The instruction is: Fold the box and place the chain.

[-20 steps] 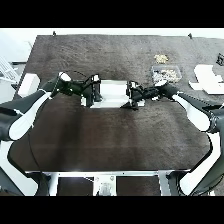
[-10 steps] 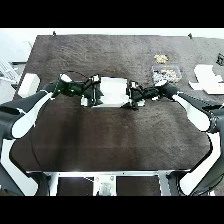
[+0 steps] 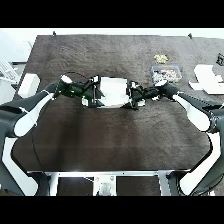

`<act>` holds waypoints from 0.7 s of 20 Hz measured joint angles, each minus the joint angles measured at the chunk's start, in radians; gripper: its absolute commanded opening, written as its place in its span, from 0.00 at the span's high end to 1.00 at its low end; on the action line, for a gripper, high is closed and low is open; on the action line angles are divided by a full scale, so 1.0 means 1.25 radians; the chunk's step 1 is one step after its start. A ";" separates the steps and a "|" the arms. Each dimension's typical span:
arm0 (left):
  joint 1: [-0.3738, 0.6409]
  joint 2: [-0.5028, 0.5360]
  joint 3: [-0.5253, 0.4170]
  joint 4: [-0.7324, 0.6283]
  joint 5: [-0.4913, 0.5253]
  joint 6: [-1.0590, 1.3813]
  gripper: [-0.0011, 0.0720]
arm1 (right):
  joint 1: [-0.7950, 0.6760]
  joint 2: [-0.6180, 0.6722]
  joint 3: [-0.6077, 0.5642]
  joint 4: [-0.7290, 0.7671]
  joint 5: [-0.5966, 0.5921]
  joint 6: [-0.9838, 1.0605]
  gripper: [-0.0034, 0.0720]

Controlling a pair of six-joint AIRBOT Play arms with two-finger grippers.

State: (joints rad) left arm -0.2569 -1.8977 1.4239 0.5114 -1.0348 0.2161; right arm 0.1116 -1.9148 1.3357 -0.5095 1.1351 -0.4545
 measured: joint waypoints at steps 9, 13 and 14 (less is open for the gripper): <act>0.001 -0.003 -0.001 0.010 -0.001 0.002 0.70 | 0.000 0.000 0.000 0.001 0.002 0.001 0.18; 0.015 -0.002 -0.001 0.010 -0.002 0.002 0.84 | 0.000 0.000 0.000 0.002 0.002 0.001 0.18; 0.022 -0.002 -0.001 0.011 -0.007 0.001 0.84 | 0.000 0.000 0.000 0.002 0.002 0.001 0.18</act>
State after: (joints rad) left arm -0.2291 -1.8999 1.4231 0.5247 -1.0435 0.2176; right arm 0.1120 -1.9148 1.3357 -0.5076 1.1370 -0.4538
